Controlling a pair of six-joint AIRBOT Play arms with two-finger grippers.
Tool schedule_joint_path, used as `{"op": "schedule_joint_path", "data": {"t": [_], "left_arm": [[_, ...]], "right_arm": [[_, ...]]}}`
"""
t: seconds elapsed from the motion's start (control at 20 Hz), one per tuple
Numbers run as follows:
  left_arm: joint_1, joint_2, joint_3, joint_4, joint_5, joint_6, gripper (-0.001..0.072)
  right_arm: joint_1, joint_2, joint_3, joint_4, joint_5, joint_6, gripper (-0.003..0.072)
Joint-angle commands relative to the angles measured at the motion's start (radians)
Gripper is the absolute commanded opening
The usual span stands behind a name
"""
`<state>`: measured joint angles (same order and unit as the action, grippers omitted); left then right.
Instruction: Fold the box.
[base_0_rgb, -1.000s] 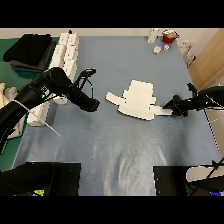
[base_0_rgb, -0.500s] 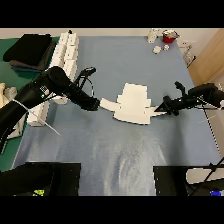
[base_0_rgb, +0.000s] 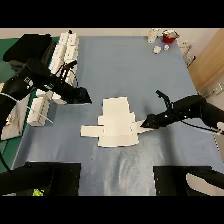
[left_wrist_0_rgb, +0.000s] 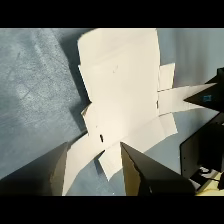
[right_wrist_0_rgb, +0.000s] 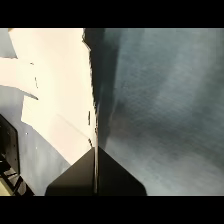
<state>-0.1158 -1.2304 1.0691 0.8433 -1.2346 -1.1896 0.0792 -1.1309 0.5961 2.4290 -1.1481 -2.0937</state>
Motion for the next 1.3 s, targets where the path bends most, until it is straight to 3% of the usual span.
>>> {"op": "schedule_joint_path", "data": {"t": [0.0, 0.4, 0.5, 0.6, 0.85, 1.25], "left_arm": [[0.029, -0.071, -0.014, -0.087, -0.033, 0.076, 0.0498], [0.030, -0.363, -0.022, -0.363, -0.020, 0.296, 0.0497], [0.030, -0.426, -0.020, -0.460, -0.020, 0.378, 0.0401], [0.030, -0.476, -0.008, -0.487, -0.023, 0.398, 0.0402], [0.030, -0.507, 0.000, -0.491, -0.059, 0.447, 0.0402], [0.028, -0.508, 0.000, -0.492, -0.102, 0.471, 0.0402]], "right_arm": [[0.078, 0.096, -0.066, -0.002, 0.098, -0.002, 0.0005], [0.079, 0.124, -0.066, -0.002, 0.099, -0.002, 0.0005], [0.079, 0.121, -0.067, -0.003, 0.102, -0.002, 0.0005], [0.079, 0.120, -0.072, -0.002, 0.130, -0.033, 0.0003], [0.060, 0.086, -0.080, 0.020, 0.157, -0.126, 0.0000], [0.051, -0.119, -0.082, 0.232, 0.126, -0.324, -0.0001]]}}
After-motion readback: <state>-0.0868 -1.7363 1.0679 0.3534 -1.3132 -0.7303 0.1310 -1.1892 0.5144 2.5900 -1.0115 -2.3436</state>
